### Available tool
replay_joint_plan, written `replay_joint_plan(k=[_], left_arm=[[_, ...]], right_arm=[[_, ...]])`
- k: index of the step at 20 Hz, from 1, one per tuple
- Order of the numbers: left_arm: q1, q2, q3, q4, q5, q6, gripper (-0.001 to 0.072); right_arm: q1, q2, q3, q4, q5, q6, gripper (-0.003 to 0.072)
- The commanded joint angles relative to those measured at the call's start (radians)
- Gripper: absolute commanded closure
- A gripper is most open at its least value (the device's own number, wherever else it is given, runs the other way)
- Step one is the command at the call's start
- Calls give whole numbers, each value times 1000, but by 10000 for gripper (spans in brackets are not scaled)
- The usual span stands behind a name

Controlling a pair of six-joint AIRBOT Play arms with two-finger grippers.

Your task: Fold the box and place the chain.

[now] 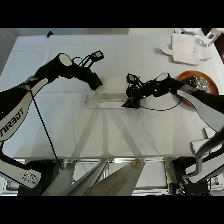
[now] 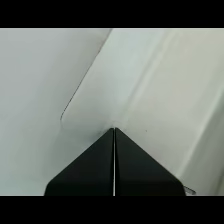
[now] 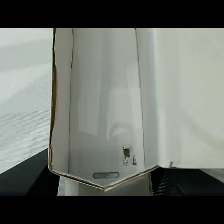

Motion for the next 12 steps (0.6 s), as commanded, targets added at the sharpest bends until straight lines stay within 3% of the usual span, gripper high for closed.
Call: replay_joint_plan(k=[1,5,8,10,12], left_arm=[[14,101,0,4,-67,0,696],[45,224,0,131,-154,1,695],[43,240,-5,267,-208,12,694],[35,242,-45,279,-205,95,684],[35,241,-114,254,-188,261,545]], right_arm=[[1,0,0,1,-1,1,250],[1,0,0,1,-1,1,250],[1,0,0,1,-1,1,250],[1,0,0,1,-1,1,250],[1,0,0,1,-1,1,250]])
